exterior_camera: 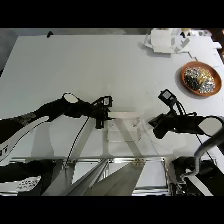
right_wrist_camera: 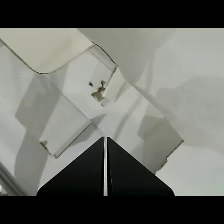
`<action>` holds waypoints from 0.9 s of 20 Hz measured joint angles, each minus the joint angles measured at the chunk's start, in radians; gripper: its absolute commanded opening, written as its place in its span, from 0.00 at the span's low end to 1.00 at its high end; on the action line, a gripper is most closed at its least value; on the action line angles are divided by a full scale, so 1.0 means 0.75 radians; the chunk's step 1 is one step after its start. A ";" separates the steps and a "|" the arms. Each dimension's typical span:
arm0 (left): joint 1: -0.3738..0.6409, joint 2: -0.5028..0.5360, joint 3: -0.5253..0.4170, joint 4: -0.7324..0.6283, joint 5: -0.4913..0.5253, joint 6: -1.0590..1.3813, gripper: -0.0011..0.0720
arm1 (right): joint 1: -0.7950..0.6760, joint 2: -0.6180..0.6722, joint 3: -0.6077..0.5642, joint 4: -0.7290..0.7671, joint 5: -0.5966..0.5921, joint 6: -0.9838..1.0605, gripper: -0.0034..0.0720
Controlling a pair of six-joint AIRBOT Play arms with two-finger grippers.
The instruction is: Fold the box and place the chain.
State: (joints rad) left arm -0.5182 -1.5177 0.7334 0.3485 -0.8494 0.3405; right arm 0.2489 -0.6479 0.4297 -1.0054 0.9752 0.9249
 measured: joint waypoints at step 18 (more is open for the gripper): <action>0.000 0.000 0.000 0.001 -0.001 -0.001 0.03 | 0.042 -0.047 0.001 0.141 0.163 -0.903 0.30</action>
